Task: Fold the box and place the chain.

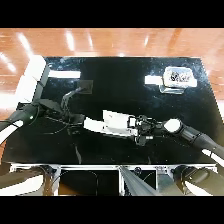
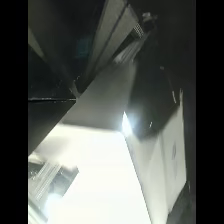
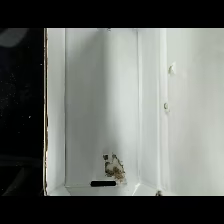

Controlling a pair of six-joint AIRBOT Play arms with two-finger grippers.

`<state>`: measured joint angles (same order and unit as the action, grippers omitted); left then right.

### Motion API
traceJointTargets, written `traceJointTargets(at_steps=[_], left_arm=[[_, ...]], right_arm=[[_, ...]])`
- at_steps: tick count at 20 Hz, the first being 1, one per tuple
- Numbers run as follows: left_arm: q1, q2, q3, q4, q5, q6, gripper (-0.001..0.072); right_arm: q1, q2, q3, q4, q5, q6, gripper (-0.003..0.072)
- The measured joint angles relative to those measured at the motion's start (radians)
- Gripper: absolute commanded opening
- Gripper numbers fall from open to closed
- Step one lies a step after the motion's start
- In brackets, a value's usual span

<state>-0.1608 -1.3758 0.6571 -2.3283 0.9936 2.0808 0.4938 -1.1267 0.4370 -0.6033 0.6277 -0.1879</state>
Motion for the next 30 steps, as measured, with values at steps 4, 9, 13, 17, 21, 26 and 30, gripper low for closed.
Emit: traceJointTargets(at_steps=[4,9,13,17,21,26,30], left_arm=[[-0.069,-0.027,0.04,-0.005,0.012,0.004,0.0031],[-0.076,-0.036,0.123,0.011,0.103,0.006,0.0377],[-0.077,-0.037,0.178,0.0,0.208,0.006,0.0377],[-0.084,-0.037,0.2,-0.014,0.265,0.006,0.0503],[-0.108,-0.037,0.206,-0.042,0.298,0.004,0.0515],[-0.148,-0.037,0.216,-0.059,0.29,0.005,0.064],[-0.176,-0.037,0.23,-0.066,0.249,0.002,0.064]], right_arm=[[0.0,0.0,0.0,0.0,0.0,0.0,0.0583],[0.0,0.0,0.0,0.0,0.0,0.0,0.0583],[0.0,0.0,0.0,0.0,0.0,0.0,0.0583],[0.0,0.0,0.0,0.0,0.0,0.0,0.0583],[0.0,0.0,0.0,0.0,-0.001,0.0,0.0583],[0.0,0.0,0.0,0.001,-0.001,0.0,0.0582],[0.0,0.0,0.0,0.001,-0.001,0.0,0.0583]])
